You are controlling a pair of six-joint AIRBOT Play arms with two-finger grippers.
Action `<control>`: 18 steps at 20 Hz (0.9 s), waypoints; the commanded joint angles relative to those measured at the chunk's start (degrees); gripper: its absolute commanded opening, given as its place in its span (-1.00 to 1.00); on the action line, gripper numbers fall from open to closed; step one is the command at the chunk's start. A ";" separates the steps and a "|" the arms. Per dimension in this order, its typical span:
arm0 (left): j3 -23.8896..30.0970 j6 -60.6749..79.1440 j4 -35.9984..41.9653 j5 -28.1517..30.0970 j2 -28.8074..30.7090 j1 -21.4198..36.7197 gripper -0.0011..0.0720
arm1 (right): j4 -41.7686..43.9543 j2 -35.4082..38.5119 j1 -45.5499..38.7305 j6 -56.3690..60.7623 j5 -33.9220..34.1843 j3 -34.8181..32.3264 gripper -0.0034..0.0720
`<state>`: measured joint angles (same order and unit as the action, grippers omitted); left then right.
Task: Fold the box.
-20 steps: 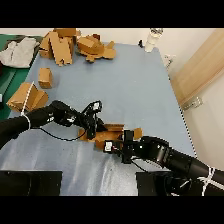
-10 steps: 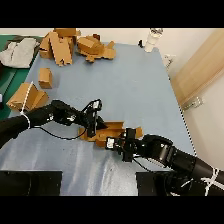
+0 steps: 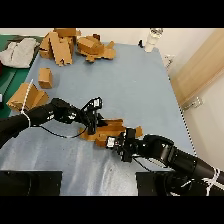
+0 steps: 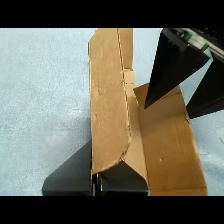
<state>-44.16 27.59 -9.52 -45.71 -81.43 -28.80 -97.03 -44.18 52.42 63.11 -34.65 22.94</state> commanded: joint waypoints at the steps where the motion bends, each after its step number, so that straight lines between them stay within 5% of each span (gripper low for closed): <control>1: -0.07 -0.02 0.04 -0.09 -0.02 -0.04 -0.93 | 0.50 0.98 -3.65 -1.84 1.68 -0.04 0.40; 3: -0.07 -0.02 0.04 -0.11 -0.02 -0.07 -0.93 | 7.63 1.05 -9.75 -10.36 2.16 -0.02 0.40; 6: -0.07 -0.02 0.04 -0.13 -0.02 -0.09 -0.93 | 33.38 0.92 -18.60 -38.86 -0.87 0.04 0.41; 8: -0.07 -0.02 0.04 -0.15 -0.02 -0.15 -0.93 | 43.01 0.94 -23.67 -48.35 -5.70 0.07 0.41; 18: -0.07 -0.02 0.04 -0.35 -0.02 -0.15 -0.93 | 42.64 1.03 -25.46 -47.67 -6.86 0.07 0.43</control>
<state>-44.16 27.55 -9.50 -46.02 -81.43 -28.91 -53.84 -43.18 27.31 16.56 -42.19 22.94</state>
